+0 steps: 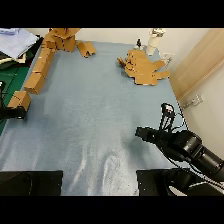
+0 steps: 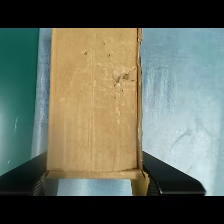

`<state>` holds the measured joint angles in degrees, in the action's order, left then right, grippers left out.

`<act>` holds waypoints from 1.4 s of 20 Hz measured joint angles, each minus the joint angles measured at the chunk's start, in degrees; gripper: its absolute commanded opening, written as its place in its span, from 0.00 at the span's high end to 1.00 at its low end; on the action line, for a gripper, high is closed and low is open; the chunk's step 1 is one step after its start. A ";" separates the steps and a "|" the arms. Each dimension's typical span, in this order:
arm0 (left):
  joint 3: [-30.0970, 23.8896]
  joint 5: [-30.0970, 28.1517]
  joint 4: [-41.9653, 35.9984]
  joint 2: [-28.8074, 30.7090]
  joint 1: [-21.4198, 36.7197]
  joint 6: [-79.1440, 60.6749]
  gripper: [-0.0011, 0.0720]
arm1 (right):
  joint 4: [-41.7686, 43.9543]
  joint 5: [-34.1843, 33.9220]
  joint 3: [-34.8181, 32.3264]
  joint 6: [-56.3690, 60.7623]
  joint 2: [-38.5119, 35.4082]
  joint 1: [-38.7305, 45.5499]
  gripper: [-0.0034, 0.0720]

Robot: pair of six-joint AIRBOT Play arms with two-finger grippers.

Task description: Fold the box.

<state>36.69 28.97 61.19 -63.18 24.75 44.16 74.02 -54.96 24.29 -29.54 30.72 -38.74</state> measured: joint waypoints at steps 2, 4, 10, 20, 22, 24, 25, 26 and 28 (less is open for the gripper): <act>1.33 -0.02 -0.44 -2.10 -0.98 -0.81 0.29 | -0.22 -0.02 0.00 0.09 0.00 0.00 0.95; 2.38 -0.26 -0.79 -3.87 -2.10 -1.86 0.29 | -0.44 0.00 0.00 0.20 0.00 0.02 0.95; 4.00 -2.01 -1.11 -6.80 -3.45 -2.99 0.27 | -0.68 0.00 0.00 0.87 0.00 0.00 0.95; 4.39 -2.23 -1.18 -8.33 -3.74 -3.21 0.04 | -0.76 0.00 0.00 1.20 0.00 0.00 0.95; 4.81 -0.72 -1.03 -7.48 -3.43 -3.15 0.04 | -0.76 0.00 0.00 1.22 0.00 0.00 0.95; 5.46 2.08 -0.76 -5.79 -2.62 -2.99 0.04 | -0.76 0.00 0.00 1.22 0.00 0.00 0.95; 5.84 3.82 -0.50 -4.63 -1.99 -2.78 0.04 | -0.76 0.00 0.00 1.22 0.00 0.00 0.95; 6.19 5.95 0.07 -3.39 -1.22 -2.56 0.04 | -0.74 0.00 0.00 1.22 0.00 0.00 0.95; 6.97 10.67 2.14 -0.22 0.52 -1.20 0.04 | -0.55 0.00 0.00 1.22 0.00 0.00 0.95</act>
